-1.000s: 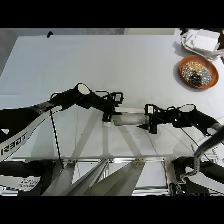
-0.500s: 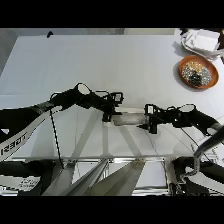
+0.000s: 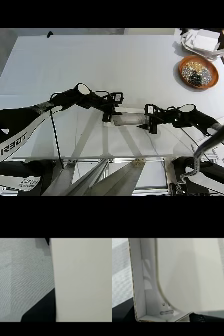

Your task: Fold the box and place the chain.

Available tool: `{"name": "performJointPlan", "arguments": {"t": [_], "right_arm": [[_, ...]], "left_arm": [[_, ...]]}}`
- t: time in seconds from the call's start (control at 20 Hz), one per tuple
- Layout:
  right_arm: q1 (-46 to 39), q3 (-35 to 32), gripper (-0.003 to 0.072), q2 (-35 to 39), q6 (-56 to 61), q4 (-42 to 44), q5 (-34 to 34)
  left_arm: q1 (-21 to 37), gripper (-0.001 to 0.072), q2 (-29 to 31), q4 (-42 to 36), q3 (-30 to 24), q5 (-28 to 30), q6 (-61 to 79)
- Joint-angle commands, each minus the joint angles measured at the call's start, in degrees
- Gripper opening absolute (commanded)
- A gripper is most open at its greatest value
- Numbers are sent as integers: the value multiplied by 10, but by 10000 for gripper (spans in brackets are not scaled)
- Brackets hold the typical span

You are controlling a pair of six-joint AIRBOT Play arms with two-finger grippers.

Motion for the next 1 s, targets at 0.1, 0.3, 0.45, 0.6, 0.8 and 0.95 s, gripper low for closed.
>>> {"name": "performJointPlan", "arguments": {"t": [0.1,0.3,0.45,0.6,0.8,0.95], "right_arm": [[0,0,417,0,0,0,0],[0,0,417,0,0,0,0],[0,0,417,0,0,0,0],[0,0,417,0,0,0,0],[0,0,417,0,0,0,0],[0,0,417,0,0,0,0]], "left_arm": [[2,312,5,2,0,-2,0],[9,633,37,26,0,-4,-6],[34,633,75,78,0,-5,-62],[77,633,116,132,0,-36,-117],[134,624,176,144,0,-137,-135],[139,324,212,147,0,-215,-135]]}}
